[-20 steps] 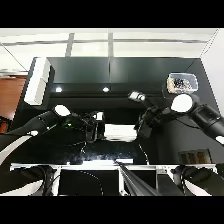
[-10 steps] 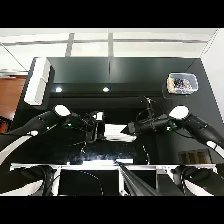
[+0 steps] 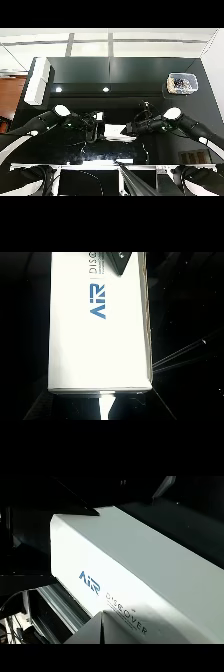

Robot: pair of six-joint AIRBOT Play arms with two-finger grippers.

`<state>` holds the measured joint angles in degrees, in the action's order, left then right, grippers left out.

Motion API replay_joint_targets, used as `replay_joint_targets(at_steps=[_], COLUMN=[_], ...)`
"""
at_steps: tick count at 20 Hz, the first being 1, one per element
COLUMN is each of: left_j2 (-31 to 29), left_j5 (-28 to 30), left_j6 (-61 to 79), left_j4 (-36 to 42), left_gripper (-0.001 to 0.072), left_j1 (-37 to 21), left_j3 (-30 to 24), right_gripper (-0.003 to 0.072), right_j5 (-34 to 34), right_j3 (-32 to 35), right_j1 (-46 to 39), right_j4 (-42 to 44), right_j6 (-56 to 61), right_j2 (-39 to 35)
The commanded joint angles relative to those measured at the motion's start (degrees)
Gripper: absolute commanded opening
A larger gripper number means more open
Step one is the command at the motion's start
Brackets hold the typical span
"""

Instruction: Fold the box and place the chain.

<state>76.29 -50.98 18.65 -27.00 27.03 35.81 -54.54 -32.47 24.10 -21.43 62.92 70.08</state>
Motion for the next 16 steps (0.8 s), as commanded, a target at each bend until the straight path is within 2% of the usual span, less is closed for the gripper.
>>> replay_joint_targets(at_steps=[1, 4, 7, 8, 9, 10, 12, 14, 16], left_j2=[0.0, 0.0, 0.0, 0.0, 0.0, -0.2, -2.7, -7.2, -11.7], left_j5=[0.0, 0.0, 0.0, 0.0, 0.0, 0.0, -0.4, -1.2, -1.7], left_j6=[0.0, 0.0, 0.0, 0.0, 0.0, -0.2, -3.5, -9.6, -16.5], left_j4=[0.0, 0.0, 0.1, 0.0, 0.0, 0.0, -2.8, -8.9, -11.1], left_gripper=[0.0423, 0.0423, 0.0424, 0.0463, 0.0649, 0.0710, 0.0710, 0.0710, 0.0710], left_j1=[0.0, 0.0, 0.0, 0.0, 0.0, 0.0, -0.1, -0.1, 0.0], left_j3=[0.0, 0.0, 0.0, 0.0, 0.0, 0.0, 0.0, 0.0, 0.0], right_gripper=[0.0012, 0.0012, 0.0012, 0.0012, 0.0011, 0.0012, 0.0012, 0.0012, 0.0012], right_j5=[0.8, -2.0, -10.0, -11.7, -12.3, -12.3, -13.2, -15.3, -17.5], right_j3=[0.1, -1.4, -7.3, -9.5, -11.4, -13.2, -15.5, -15.8, -15.8], right_j1=[0.1, -0.3, -2.8, -4.3, -6.2, -8.5, -14.1, -20.5, -26.2], right_j4=[-2.5, -2.4, -2.5, -2.8, -2.9, -2.9, -2.9, -3.1, -5.5], right_j6=[-0.5, -2.8, -4.2, -4.2, -4.2, -4.0, -4.0, -4.0, -3.6], right_j2=[0.6, 0.0, -3.6, -5.4, -7.6, -10.1, -14.7, -18.6, -20.5])
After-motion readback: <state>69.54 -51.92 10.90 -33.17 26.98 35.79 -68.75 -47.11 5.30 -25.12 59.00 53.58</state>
